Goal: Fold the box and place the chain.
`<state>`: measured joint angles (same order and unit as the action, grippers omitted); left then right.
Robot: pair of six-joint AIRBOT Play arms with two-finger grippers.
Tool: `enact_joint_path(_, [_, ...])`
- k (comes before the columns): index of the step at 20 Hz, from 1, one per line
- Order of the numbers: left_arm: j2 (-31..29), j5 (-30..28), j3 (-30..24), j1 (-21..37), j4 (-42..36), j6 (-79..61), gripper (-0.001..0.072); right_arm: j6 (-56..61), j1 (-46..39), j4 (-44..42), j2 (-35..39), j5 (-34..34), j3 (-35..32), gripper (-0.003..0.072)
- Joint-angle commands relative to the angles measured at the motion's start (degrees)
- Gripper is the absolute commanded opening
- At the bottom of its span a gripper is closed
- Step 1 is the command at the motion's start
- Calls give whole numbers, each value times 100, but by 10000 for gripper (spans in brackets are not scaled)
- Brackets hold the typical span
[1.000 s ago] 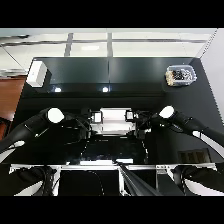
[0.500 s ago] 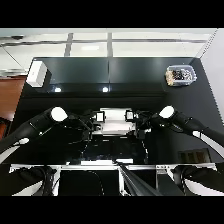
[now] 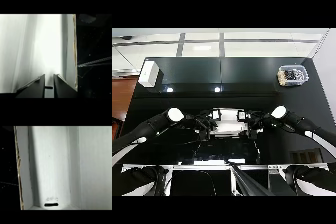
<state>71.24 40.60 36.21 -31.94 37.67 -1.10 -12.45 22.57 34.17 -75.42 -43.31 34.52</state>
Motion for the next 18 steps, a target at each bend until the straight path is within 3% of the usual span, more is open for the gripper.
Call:
enact_joint_path(1, [13,-9,0,-13,-68,0,50,4,7,-2,0,0,7,86])
enact_joint_path(3, [11,9,0,-15,-66,0,36,4,7,-4,0,0,7,86])
enact_joint_path(5, [13,2,0,-13,-66,0,352,4,7,-4,0,0,7,86])
enact_joint_path(6, [11,11,0,-7,-46,2,294,4,7,-4,0,0,7,86])
enact_joint_path(7, [11,48,0,-9,-20,0,165,4,7,-4,0,0,7,86])
enact_joint_path(9, [7,59,0,-13,-22,22,385,4,7,-4,0,0,7,86])
enact_joint_path(11, [-92,199,26,15,205,79,27,4,4,-4,0,0,7,86])
enact_joint_path(14, [-544,750,162,164,723,671,22,2,4,-2,0,0,7,86])
enact_joint_path(18, [-1576,1191,179,632,1786,2006,22,2,7,-2,0,0,7,86])
